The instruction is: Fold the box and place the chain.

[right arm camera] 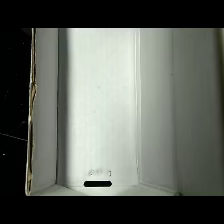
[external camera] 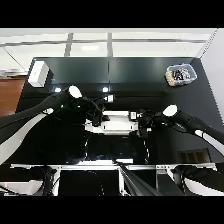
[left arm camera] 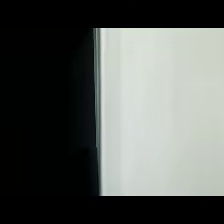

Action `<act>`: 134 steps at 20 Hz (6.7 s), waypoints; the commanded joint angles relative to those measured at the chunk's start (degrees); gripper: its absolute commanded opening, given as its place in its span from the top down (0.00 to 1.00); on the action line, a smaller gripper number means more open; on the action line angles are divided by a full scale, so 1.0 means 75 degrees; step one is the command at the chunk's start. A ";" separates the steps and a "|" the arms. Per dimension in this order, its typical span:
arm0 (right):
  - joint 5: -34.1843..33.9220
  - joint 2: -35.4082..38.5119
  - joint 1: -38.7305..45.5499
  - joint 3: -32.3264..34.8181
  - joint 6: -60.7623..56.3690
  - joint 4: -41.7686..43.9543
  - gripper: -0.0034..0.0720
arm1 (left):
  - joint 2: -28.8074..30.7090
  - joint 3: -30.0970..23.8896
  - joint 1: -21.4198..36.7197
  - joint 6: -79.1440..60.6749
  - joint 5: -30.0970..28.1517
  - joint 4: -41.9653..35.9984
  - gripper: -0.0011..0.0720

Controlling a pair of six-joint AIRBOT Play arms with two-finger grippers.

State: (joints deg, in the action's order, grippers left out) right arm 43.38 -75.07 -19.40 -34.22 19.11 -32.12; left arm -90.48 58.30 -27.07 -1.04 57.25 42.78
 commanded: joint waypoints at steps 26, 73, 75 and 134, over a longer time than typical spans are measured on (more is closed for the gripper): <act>0.0009 -0.0003 0.0000 0.0000 0.0023 0.0003 0.55 | 0.1996 -0.0592 0.1008 0.6088 0.3191 -0.0256 0.95; -0.0015 -0.0003 0.0000 0.0000 -0.0023 0.0029 0.55 | 0.2678 -0.2888 -0.0291 -0.1204 -0.2203 0.0391 0.04; -0.0015 -0.0003 0.0000 0.0000 -0.0023 0.0029 0.55 | 0.2646 -0.2888 -0.0391 -0.1201 -0.2177 0.0353 0.05; -0.0015 -0.0003 0.0000 0.0000 -0.0023 0.0026 0.55 | 0.1279 -0.3354 0.2637 0.8524 0.0108 -0.1603 0.95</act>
State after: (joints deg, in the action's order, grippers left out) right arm 43.22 -75.07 -19.40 -34.22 18.94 -31.90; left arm -78.26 33.36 -3.62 64.01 61.30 35.81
